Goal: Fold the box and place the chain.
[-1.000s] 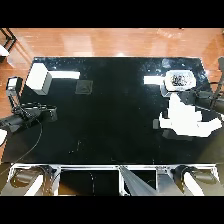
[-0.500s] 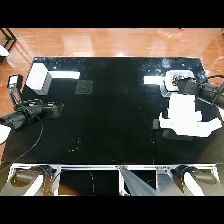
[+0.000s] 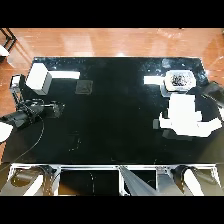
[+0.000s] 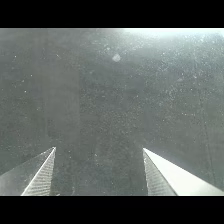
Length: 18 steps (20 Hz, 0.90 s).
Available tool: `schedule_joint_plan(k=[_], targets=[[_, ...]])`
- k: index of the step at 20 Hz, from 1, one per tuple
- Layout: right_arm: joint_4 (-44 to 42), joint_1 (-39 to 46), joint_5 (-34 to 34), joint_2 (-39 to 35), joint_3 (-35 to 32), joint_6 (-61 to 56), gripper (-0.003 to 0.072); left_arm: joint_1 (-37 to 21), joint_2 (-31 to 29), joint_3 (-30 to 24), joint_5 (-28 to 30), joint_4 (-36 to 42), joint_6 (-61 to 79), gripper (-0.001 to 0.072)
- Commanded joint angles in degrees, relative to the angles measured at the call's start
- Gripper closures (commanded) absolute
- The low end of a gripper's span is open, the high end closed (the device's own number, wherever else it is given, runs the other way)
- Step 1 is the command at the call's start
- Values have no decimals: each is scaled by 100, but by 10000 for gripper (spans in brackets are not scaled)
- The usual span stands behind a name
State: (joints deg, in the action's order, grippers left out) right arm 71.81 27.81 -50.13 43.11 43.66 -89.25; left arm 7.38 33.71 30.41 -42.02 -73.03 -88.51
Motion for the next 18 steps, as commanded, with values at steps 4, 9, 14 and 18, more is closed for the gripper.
schedule_joint_plan(k=[4,9,14,18], targets=[[1097,2828,-1145,901,85,793,-11,0,9,-2,2,2,-2,79],[319,3027,-1685,1709,330,1961,-11,0,44,-2,4,4,-2,79],[153,3027,-2476,2872,1246,2288,-11,-2,105,-2,-50,-85,2,79],[-243,3025,-3624,4214,2164,2568,-11,-2,107,-2,-24,-131,-2,79]])
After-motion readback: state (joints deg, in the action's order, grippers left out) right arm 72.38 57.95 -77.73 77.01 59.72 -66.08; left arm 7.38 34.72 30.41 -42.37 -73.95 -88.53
